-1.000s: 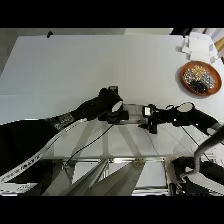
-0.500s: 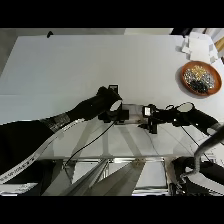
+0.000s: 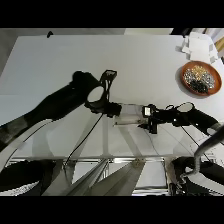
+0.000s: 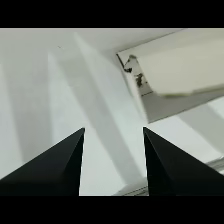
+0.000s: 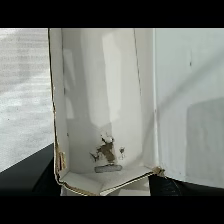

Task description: Fold the box and place the chain.

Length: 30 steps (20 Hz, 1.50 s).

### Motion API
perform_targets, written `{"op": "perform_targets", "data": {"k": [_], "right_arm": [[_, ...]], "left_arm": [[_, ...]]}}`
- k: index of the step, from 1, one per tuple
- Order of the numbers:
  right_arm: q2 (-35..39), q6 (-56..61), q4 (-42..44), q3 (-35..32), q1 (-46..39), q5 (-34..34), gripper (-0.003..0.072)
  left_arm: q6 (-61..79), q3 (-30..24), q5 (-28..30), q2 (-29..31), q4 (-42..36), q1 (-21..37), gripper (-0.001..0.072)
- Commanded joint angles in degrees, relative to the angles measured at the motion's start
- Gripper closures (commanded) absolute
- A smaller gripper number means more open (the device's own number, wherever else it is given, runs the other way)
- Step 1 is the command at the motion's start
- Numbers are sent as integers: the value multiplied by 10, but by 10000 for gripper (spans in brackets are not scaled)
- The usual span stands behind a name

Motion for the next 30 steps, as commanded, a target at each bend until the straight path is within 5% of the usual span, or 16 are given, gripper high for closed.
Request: {"op": "perform_targets", "data": {"k": [1,4,6,7,10,12,21,30], "right_arm": [[0,0,0,0,0,0,276],[0,0,0,0,0,0,276],[0,0,0,0,0,0,276],[0,0,0,0,0,0,276],[0,0,0,0,0,0,276],[0,0,0,0,0,0,276],[0,0,0,0,0,0,276],[0,0,0,0,0,0,276]], "left_arm": [[219,-22,-7,75,13,17,295],[476,-126,99,145,-43,31,289],[702,-225,204,183,-157,59,141],[814,-271,246,190,-227,77,128],[1063,-348,273,170,-363,122,126],[1132,-353,261,128,-391,142,10],[1350,-338,289,-27,-592,167,10],[1347,-308,278,-65,-608,173,8]]}}
